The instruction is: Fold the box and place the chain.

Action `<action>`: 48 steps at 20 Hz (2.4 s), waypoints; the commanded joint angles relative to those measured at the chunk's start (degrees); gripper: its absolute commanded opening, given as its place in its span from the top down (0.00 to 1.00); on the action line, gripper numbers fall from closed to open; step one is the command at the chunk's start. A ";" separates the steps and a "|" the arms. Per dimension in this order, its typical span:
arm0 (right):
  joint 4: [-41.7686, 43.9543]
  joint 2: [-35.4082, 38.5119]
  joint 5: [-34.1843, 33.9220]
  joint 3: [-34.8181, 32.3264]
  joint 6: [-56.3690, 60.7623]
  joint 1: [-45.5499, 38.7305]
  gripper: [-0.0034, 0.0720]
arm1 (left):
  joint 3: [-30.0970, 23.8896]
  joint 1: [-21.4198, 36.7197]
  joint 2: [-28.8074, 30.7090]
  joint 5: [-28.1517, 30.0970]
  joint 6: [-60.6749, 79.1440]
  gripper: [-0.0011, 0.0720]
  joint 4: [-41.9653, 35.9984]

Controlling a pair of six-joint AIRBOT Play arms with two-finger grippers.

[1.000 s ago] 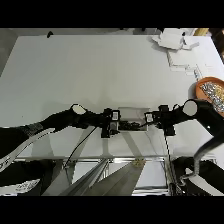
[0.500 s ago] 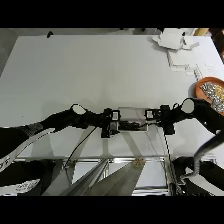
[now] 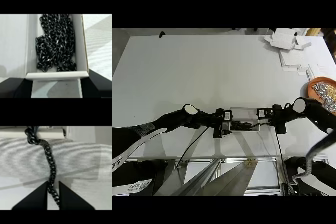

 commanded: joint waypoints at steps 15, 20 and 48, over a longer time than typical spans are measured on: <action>21.40 18.78 0.63 0.02 -2.16 10.95 0.93 | 0.00 0.00 -0.02 0.02 0.00 0.70 0.00; 28.61 18.75 -12.31 0.02 -2.21 22.10 0.93 | 0.00 0.00 -0.02 0.02 0.00 0.70 0.00; 3.82 -3.74 10.29 11.08 -12.31 -8.04 0.82 | 0.00 0.00 -0.02 0.04 0.00 0.70 0.02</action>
